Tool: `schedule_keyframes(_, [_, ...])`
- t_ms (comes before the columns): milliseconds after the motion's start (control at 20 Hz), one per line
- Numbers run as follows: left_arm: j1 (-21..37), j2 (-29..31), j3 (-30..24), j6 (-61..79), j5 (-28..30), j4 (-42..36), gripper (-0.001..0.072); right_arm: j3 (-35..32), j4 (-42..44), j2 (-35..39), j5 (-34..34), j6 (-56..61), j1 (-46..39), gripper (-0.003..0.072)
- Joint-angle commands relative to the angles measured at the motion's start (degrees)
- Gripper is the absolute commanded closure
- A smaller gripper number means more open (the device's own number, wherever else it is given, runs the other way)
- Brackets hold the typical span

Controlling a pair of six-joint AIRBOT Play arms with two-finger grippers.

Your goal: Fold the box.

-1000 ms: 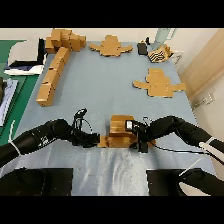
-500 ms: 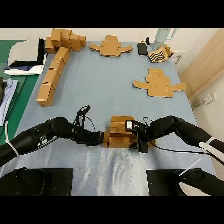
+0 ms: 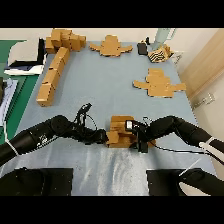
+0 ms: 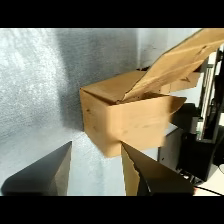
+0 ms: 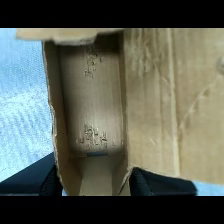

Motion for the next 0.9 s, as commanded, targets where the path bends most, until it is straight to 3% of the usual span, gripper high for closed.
schedule_keyframes(0, [0.02,-0.04,1.14,1.64,-0.24,-1.27,0.0238,0.04,0.02,-0.02,0.00,0.02,-0.02,0.0259])
schedule_keyframes(300, [0.00,-5.66,1.14,13.07,-1.11,-12.55,0.0228,0.04,0.02,-0.02,0.00,0.02,-0.02,0.0260])
schedule_keyframes(600, [-0.02,-8.92,1.16,13.20,3.65,-19.45,0.0228,0.04,0.02,-0.02,0.00,0.02,-0.02,0.0260])
schedule_keyframes(750, [-1.97,-8.92,2.67,6.45,3.58,-12.70,0.0228,0.04,0.02,-0.02,0.00,0.02,-0.02,0.0260])
schedule_keyframes(850, [-4.59,-8.92,6.19,-7.80,3.34,1.88,0.0228,0.04,0.02,-0.02,0.00,0.02,-0.02,0.0259])
